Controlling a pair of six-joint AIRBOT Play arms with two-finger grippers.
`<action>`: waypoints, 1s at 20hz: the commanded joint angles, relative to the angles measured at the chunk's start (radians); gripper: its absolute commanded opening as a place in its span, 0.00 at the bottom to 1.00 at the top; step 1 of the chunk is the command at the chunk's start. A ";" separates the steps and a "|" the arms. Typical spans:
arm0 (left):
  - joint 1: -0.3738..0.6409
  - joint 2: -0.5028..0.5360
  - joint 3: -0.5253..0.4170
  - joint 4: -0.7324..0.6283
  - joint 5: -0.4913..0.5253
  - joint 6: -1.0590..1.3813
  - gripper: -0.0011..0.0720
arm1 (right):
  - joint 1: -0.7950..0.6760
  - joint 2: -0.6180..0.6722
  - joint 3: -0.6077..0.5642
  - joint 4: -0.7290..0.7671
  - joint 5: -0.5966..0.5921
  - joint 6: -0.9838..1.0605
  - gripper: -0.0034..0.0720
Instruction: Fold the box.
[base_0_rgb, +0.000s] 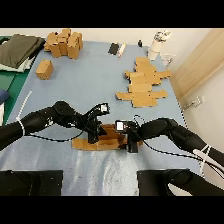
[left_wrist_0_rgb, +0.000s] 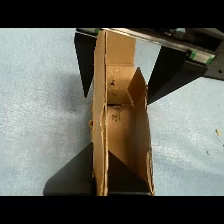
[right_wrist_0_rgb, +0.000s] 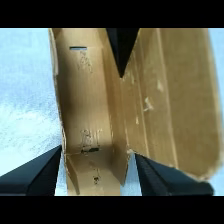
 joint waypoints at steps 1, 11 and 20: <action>0.000 -0.001 0.000 0.000 0.000 0.000 0.03 | -0.007 -0.006 0.009 -0.001 -0.024 -0.006 0.99; 0.000 -0.001 0.001 0.000 0.000 0.000 0.03 | 0.017 -0.090 0.009 0.027 -0.023 -0.024 0.98; 0.000 -0.001 0.001 0.000 0.000 0.000 0.03 | 0.021 -0.101 0.009 0.026 -0.015 -0.052 0.98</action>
